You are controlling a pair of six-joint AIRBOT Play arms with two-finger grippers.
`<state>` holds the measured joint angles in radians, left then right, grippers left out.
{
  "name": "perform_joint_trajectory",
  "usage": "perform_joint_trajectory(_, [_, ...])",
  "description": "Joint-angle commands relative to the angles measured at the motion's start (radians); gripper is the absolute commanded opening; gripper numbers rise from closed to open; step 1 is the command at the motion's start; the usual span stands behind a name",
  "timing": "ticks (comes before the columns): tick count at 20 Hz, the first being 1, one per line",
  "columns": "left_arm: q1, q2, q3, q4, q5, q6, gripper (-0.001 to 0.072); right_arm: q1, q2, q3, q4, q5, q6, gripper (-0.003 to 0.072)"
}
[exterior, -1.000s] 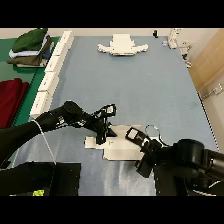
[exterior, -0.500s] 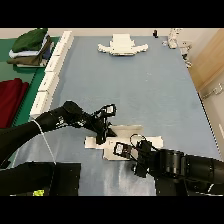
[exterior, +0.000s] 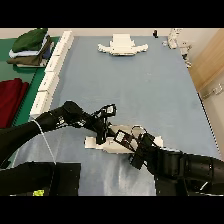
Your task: Fold the box.
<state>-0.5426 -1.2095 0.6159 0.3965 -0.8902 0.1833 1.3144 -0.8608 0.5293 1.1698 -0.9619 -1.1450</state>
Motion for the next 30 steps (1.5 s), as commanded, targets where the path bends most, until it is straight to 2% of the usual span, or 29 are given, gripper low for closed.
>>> perform_joint_trajectory(1, [0.0,0.0,0.0,0.0,0.0,0.0,0.0014,0.001,0.022,0.026,-0.043,-0.081,0.142,0.07])
perform_joint_trajectory(5, [0.0,0.0,0.0,0.0,0.0,0.0,0.0014,0.001,0.021,0.04,-0.052,-0.134,0.187,0.0701])
perform_joint_trajectory(19, [0.0,0.0,0.0,0.0,0.0,0.0,0.0014,-0.02,0.023,0.039,-0.063,-0.125,0.142,0.0707])
perform_joint_trajectory(22, [0.0,0.0,0.0,0.0,0.0,0.0,0.0014,-0.093,0.06,0.004,0.021,-0.042,-0.056,0.0718])
perform_joint_trajectory(25, [0.0,0.0,0.0,0.0,0.0,0.0,0.0014,-0.232,0.126,-0.046,0.145,0.069,-0.321,0.0718])
perform_joint_trajectory(27, [0.0,0.0,0.0,0.0,0.0,0.0,0.0014,-0.35,0.149,-0.072,0.308,0.117,-0.584,0.0718])
perform_joint_trajectory(30, [0.0,0.0,0.0,0.0,0.0,0.0,0.0014,-0.554,0.149,-0.08,0.61,0.127,-1.068,0.0718])
